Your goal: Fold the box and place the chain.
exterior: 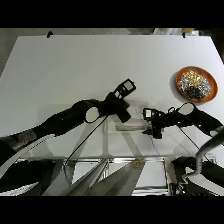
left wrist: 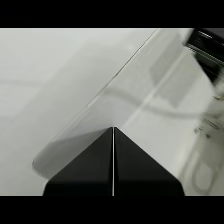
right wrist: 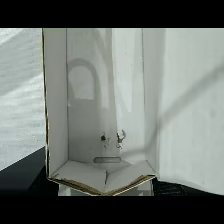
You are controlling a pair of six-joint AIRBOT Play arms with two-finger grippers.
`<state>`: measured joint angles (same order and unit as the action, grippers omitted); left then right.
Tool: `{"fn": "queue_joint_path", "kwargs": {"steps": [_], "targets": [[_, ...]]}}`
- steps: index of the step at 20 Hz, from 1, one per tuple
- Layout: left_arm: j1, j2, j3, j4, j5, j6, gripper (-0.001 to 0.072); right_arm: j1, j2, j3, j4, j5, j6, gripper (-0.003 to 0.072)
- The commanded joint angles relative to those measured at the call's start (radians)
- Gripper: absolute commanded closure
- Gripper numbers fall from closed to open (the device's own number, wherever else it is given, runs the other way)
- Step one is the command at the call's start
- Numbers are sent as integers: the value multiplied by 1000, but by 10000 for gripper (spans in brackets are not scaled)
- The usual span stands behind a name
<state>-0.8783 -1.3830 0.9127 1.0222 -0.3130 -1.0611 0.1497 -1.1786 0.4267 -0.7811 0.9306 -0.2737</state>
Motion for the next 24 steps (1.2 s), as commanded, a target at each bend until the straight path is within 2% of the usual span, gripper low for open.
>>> {"fn": "queue_joint_path", "kwargs": {"steps": [1, 6, 9, 10, 13, 15, 17, 19, 24], "targets": [[31, -55, 1, 5, 42, -140, 707, 0, 0, 1, -1, 1, -5, 371], [31, -45, 1, 10, -40, -122, 702, 0, 0, 1, -1, 1, -5, 371], [31, 39, 1, 106, -126, -98, 706, 0, 0, 1, -1, 1, -5, 371], [31, 80, 1, 157, -175, -98, 706, 0, 0, 1, -1, 0, -5, 371], [29, 211, 1, 325, -420, -97, 702, 0, 0, 1, -1, 1, -5, 371], [29, 239, 1, 360, -577, -32, 703, 0, 0, 1, -1, 0, -5, 371], [29, 224, 0, 357, -662, 36, 702, 0, 0, 1, -1, 1, -5, 371], [39, 196, -8, 346, -656, 67, 702, 0, 0, 1, -1, 0, -5, 371], [39, 84, -23, 277, -546, 262, 704, 0, 0, 1, -1, 0, -5, 371]]}}
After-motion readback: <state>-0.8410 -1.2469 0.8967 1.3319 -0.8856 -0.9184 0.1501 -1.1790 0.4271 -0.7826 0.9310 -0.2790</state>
